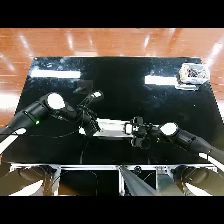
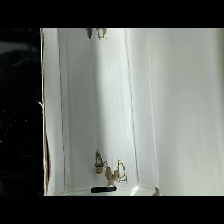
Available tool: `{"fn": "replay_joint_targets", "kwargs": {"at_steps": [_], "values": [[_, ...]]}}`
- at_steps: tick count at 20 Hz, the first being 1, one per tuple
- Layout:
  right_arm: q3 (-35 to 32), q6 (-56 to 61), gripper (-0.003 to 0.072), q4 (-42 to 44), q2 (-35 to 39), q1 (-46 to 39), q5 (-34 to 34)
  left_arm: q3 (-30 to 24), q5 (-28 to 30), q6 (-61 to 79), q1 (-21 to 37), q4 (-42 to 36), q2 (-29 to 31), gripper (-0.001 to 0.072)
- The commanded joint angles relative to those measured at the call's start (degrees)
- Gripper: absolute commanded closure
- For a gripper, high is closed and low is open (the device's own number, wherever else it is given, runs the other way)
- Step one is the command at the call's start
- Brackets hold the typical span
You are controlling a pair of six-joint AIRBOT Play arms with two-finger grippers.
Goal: Fold the box and place the chain.
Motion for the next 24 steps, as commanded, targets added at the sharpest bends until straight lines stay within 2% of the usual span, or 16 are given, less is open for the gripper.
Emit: {"fn": "replay_joint_targets", "kwargs": {"at_steps": [1,10,16,21,24], "values": [[0.02,0.0,0.0064,0.0,0.02,0.02,0.0,-0.07,1.33,4.61,-0.63,-3.72,0.0,0.069],[0.02,0.0,0.0064,-0.02,0.0,0.02,0.0,-0.09,9.51,16.5,-0.74,-17.29,0.02,0.0691],[0.02,0.0,0.0064,-0.04,0.0,0.02,0.0,-1.18,23.23,16.41,-2.47,-17.0,-0.57,0.0692],[0.02,0.0,0.0064,-0.07,0.0,0.02,0.0,-6.56,29.49,16.15,-5.03,-17.0,-1.62,0.0692],[0.02,0.0,0.0064,-0.07,0.0,0.02,0.0,-8.17,30.99,15.93,-5.49,-17.05,-1.64,0.0692]]}}
